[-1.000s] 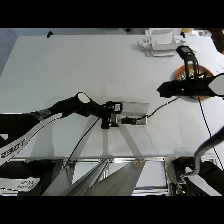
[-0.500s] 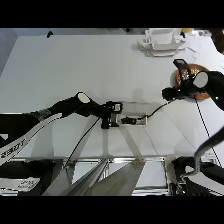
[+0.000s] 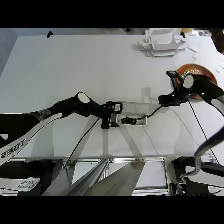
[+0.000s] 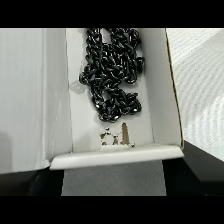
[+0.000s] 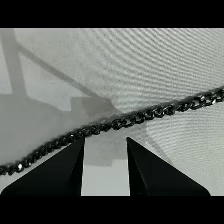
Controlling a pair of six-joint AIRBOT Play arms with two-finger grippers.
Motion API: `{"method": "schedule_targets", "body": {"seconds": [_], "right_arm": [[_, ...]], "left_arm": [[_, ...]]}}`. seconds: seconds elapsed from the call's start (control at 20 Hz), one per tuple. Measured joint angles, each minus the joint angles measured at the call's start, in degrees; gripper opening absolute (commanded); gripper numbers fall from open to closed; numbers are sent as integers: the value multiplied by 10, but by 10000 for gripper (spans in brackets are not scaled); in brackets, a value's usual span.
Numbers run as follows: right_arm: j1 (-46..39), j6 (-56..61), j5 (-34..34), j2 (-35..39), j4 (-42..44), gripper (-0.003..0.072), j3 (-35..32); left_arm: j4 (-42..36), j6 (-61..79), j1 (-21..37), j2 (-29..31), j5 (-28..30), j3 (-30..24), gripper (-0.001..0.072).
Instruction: Fold the box and place the chain.
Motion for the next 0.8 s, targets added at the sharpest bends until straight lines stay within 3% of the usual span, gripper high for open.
{"method": "schedule_targets", "body": {"seconds": [0.1, 0.3, 0.8], "right_arm": [[0, 5, -1, -7, 0, 232, 0], [0, 12, -9, -14, 0, 42, 0], [4, 13, 23, 20, 4, 12, -1]], "left_arm": [[0, 0, 0, 0, 0, 0, 44], [0, 0, 0, 0, 0, 0, 44], [0, 0, 0, 0, 0, 0, 44]]}}
